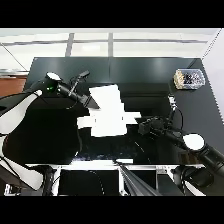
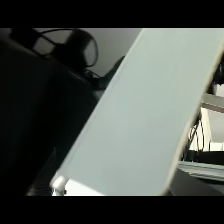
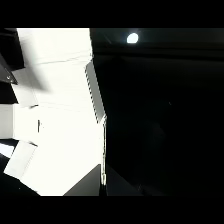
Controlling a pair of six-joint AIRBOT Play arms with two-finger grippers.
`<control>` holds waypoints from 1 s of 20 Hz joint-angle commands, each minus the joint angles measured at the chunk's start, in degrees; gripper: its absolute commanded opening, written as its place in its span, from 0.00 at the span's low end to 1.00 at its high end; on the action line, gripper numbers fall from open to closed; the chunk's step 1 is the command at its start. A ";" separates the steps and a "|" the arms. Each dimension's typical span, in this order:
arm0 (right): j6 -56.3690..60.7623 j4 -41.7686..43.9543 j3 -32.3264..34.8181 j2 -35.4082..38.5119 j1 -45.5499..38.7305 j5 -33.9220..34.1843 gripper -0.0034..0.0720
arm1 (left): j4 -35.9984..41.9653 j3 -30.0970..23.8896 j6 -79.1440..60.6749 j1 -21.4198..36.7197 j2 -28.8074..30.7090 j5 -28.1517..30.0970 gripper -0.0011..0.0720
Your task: Fold the box and place the chain.
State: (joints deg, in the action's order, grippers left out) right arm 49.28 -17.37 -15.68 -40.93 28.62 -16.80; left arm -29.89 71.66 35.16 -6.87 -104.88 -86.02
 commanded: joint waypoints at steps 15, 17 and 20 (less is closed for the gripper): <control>-0.04 -1.18 -0.61 0.07 -1.11 -1.05 0.95 | -10.21 1.31 -4.90 -3.48 1.22 -5.25 0.04; 0.00 -9.22 -3.96 0.07 -5.64 -7.72 0.98 | -12.61 0.94 -3.89 -3.67 4.74 -4.33 0.04; -0.04 -23.34 -12.83 0.07 -14.36 -21.79 0.98 | -12.98 -3.13 -5.51 -5.14 13.49 1.77 0.04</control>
State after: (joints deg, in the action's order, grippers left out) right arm 49.28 -28.29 -22.41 -40.88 20.47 -26.70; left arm -41.21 71.09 30.79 -10.98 -97.62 -88.73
